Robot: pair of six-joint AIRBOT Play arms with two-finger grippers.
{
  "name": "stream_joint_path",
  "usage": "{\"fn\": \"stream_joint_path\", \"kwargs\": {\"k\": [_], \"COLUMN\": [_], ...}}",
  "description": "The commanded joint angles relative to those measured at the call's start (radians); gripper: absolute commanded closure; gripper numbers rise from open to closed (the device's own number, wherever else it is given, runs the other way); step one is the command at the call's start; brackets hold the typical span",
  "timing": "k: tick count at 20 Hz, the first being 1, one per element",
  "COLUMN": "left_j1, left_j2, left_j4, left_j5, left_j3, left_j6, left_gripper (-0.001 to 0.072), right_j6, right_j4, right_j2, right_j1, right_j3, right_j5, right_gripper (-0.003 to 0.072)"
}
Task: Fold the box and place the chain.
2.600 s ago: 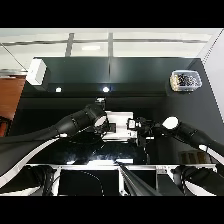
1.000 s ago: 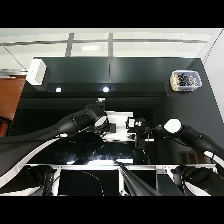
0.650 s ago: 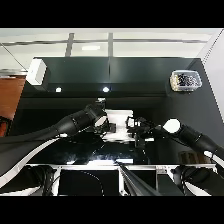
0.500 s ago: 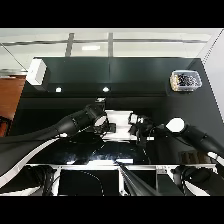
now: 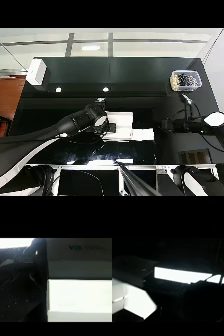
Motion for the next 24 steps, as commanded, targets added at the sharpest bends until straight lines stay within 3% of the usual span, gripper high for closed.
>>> {"fn": "stream_joint_path", "kwargs": {"k": [1,4,6,8,10,11,12,13,18,24], "left_j1": [0.001,0.001,0.001,0.001,0.001,0.001,0.001,0.001,0.001,0.001], "left_j2": [-0.001,-0.001,-0.001,-0.001,-0.001,-0.001,-0.001,-0.001,-0.001,-0.001], "left_j4": [0.001,0.001,0.000,0.001,0.001,0.001,0.001,0.001,0.001,0.002], "left_j5": [0.001,0.001,0.001,0.001,0.001,0.001,0.001,0.001,0.001,0.001], "left_j3": [0.000,0.000,0.000,0.000,0.000,0.000,0.000,0.000,0.000,0.000], "left_j6": [0.001,0.001,0.001,0.001,0.001,0.001,0.001,0.001,0.001,0.001], "left_gripper": [0.0681,0.0682,0.0682,0.0682,0.0682,0.0682,0.0682,0.0682,0.0682,0.0682], "right_j6": [0.189,0.145,0.043,-0.029,-0.044,-0.049,-0.050,-0.074,-0.112,-0.012], "right_j4": [0.035,0.112,0.253,0.359,0.367,0.367,0.367,0.367,0.364,0.336], "right_j2": [-0.083,-0.209,-0.278,-0.306,-0.306,-0.306,-0.306,-0.306,-0.304,-0.304], "right_j1": [-0.125,-0.062,0.007,0.075,0.127,0.145,0.161,0.170,0.248,0.424], "right_j3": [-0.042,-0.043,-0.043,-0.041,-0.025,-0.014,0.000,0.015,0.074,0.116], "right_j5": [0.044,0.040,0.042,0.039,0.040,0.046,0.058,0.077,0.125,-0.032], "right_gripper": [0.0633,0.0633,0.0633,0.0631,0.0616,0.0496,0.0224,0.0132,0.0132,0.0155]}}
